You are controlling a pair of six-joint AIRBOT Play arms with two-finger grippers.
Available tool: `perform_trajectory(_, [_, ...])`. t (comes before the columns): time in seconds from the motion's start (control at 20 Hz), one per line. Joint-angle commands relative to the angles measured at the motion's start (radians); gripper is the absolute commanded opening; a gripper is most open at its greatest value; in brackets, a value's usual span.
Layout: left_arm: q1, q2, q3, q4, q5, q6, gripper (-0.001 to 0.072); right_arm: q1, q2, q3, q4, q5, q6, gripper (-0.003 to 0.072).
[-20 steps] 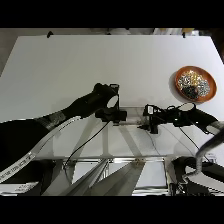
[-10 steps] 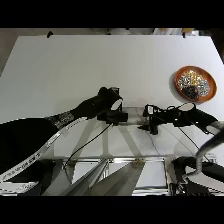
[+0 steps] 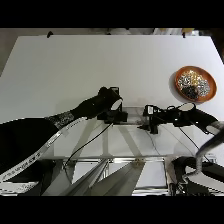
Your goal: Fold the box and place the chain.
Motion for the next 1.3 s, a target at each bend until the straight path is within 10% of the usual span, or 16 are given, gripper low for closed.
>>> perform_trajectory(0.0, [0.029, 0.048, 0.001, -0.039, -0.002, 0.05, 0.0221, 0.0, 0.0, 0.0, 0.0, 0.002, 0.003, 0.0399])
perform_trajectory(0.5, [0.158, 0.32, -0.058, -0.109, -0.269, 0.795, 0.0266, 0.0, 0.0, 0.0, 0.0, 0.001, 0.003, 0.0399])
perform_trajectory(0.65, [0.229, 0.405, -0.245, -0.249, -0.07, 1.303, 0.0546, 0.0, 0.0, 0.0, 0.0, 0.001, 0.003, 0.0399])
perform_trajectory(0.9, [0.302, 0.379, -0.486, -0.585, 0.432, 2.125, 0.0573, 0.0, 0.0, 0.0, 0.0, 0.002, 0.003, 0.0399])
perform_trajectory(1.25, [0.303, 0.244, -0.492, -0.645, 0.464, 2.276, 0.0699, 0.0, 0.0, 0.0, 0.0, 0.001, 0.003, 0.0399])
